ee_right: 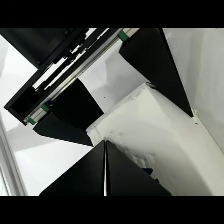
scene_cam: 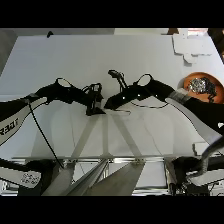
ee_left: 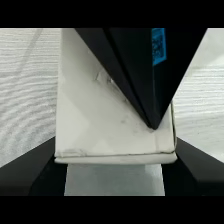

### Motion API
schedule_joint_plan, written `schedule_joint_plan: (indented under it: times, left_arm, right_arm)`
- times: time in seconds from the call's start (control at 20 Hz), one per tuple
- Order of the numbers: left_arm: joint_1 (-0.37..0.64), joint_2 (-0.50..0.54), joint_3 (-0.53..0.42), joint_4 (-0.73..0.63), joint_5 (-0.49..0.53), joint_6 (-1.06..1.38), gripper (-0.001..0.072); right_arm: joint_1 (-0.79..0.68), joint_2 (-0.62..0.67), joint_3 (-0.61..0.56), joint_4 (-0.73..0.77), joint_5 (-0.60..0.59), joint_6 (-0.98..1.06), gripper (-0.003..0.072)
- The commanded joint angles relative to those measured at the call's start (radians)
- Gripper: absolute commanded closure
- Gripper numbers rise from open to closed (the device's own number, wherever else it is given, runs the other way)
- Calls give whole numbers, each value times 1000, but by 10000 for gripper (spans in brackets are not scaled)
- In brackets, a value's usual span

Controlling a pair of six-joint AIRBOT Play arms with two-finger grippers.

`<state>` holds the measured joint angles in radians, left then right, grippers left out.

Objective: Fold the box and place the chain.

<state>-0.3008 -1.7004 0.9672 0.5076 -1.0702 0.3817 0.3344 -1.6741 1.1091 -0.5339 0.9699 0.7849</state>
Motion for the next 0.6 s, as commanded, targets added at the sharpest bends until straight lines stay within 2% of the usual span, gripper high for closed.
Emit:
schedule_joint_plan:
  times: [0.0,0.3,0.4,0.55]
  left_arm:
    - [0,0,0,-2,0,-1,502]
    - [0,0,0,-2,0,-1,502]
    - [0,0,0,-2,1,-1,502]
    - [0,0,0,-2,0,-2,502]
  right_arm:
    - [0,-5,-14,25,-13,3,674]
    - [-46,112,-24,49,-3,-36,674]
    - [-97,170,-79,55,-3,-63,674]
    - [-185,245,-222,79,-11,-113,674]
